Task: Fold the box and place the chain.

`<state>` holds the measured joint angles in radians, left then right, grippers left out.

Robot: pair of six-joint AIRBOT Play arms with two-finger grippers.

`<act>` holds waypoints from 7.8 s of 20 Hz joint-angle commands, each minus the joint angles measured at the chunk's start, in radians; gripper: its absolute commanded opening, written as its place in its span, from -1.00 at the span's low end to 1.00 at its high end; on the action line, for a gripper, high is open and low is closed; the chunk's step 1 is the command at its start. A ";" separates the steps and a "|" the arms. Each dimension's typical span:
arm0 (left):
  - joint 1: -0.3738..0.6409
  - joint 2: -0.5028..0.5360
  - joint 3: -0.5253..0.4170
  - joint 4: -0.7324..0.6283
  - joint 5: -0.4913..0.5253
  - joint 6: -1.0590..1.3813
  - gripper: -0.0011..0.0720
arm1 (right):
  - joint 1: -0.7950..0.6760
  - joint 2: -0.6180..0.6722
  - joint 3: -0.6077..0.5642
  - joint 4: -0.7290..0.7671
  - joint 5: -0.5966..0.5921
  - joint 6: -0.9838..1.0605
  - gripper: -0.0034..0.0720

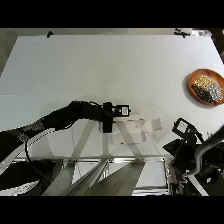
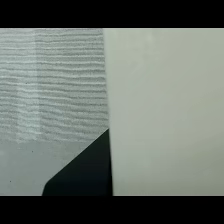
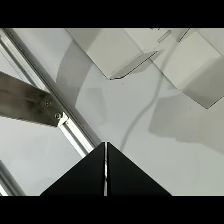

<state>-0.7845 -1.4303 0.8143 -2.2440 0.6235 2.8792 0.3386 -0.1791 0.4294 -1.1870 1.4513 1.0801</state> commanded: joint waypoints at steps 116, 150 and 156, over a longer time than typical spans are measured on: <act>-0.002 0.000 0.000 0.001 0.000 0.000 -0.93 | 0.029 -0.497 -0.253 0.507 -0.895 -1.136 0.86; -0.002 0.000 0.000 0.001 0.001 0.000 -0.93 | -0.071 -0.694 -0.225 0.649 -0.725 -1.448 0.81; -0.002 0.000 0.000 0.001 0.001 0.000 -0.93 | -0.071 -0.702 -0.225 0.699 -0.701 -1.444 0.81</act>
<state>-0.7856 -1.4303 0.8143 -2.2425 0.6266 2.8811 0.2672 -0.8753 0.2031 -0.5125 0.7277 -0.3645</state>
